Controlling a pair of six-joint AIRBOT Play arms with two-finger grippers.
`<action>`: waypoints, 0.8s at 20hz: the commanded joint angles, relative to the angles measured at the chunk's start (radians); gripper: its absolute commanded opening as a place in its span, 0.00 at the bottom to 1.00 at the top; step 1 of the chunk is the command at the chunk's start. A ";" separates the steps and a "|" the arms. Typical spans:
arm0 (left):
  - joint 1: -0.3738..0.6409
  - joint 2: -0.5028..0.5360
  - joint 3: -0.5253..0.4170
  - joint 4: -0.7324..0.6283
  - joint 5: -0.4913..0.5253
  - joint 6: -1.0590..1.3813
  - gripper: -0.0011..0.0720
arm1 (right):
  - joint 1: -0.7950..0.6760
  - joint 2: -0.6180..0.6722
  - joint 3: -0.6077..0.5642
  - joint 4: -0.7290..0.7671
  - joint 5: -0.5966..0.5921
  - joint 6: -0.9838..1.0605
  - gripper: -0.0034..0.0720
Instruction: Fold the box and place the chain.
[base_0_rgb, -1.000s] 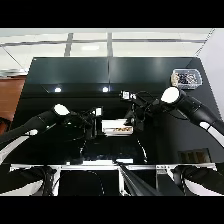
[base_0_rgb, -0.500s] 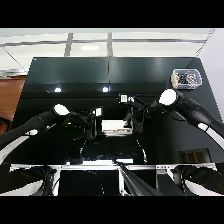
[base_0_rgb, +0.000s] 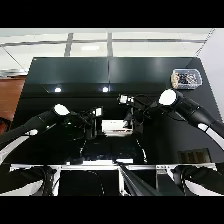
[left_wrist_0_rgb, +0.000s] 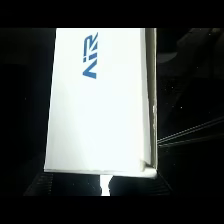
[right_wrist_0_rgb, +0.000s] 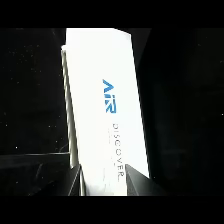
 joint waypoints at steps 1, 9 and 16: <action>0.000 0.000 0.001 0.000 0.000 0.000 0.64 | 0.000 -0.001 0.000 -0.018 0.012 0.005 0.46; 0.000 0.000 0.001 0.000 0.000 0.000 0.64 | 0.000 -0.001 0.000 -0.024 0.016 0.019 0.46; 0.000 0.000 0.001 0.000 0.000 0.000 0.64 | 0.000 -0.001 0.000 -0.025 0.015 0.019 0.46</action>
